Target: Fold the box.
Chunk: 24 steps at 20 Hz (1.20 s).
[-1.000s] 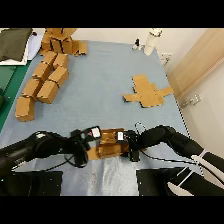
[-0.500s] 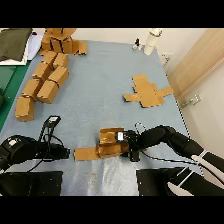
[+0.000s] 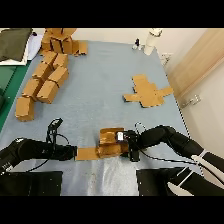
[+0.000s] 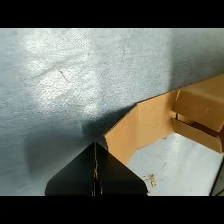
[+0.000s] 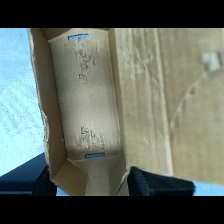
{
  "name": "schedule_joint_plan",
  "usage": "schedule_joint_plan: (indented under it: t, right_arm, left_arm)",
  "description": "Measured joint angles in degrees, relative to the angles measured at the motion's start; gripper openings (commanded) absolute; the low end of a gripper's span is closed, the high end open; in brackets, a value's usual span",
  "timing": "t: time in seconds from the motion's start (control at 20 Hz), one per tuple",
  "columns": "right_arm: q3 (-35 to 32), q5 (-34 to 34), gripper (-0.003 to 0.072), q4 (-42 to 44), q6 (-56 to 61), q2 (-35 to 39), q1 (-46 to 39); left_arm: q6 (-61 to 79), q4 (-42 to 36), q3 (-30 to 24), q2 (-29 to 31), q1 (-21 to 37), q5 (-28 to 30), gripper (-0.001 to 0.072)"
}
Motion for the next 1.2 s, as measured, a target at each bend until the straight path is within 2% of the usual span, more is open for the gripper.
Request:
schedule_joint_plan:
  t: [0.2,0.45,0.9,1.2]
  right_arm:
    - [0.0,0.0,0.0562,0.02,0.0,0.0,0.0]
    - [0.0,0.02,0.0562,0.0,-0.02,0.0,0.0]
    - [0.0,0.02,0.0562,0.0,-0.02,0.0,0.0]
    - [0.0,0.02,0.0562,0.0,-0.02,0.0,0.0]
  left_arm:
    - [6.67,-9.29,-0.13,-3.69,0.04,2.01,0.001]
    - [12.31,-19.41,-0.44,-5.29,-1.62,3.48,0.001]
    - [9.81,-26.21,-2.03,-7.06,-10.03,11.37,0.001]
    - [9.4,-29.77,0.92,-7.1,-13.68,16.76,0.0006]
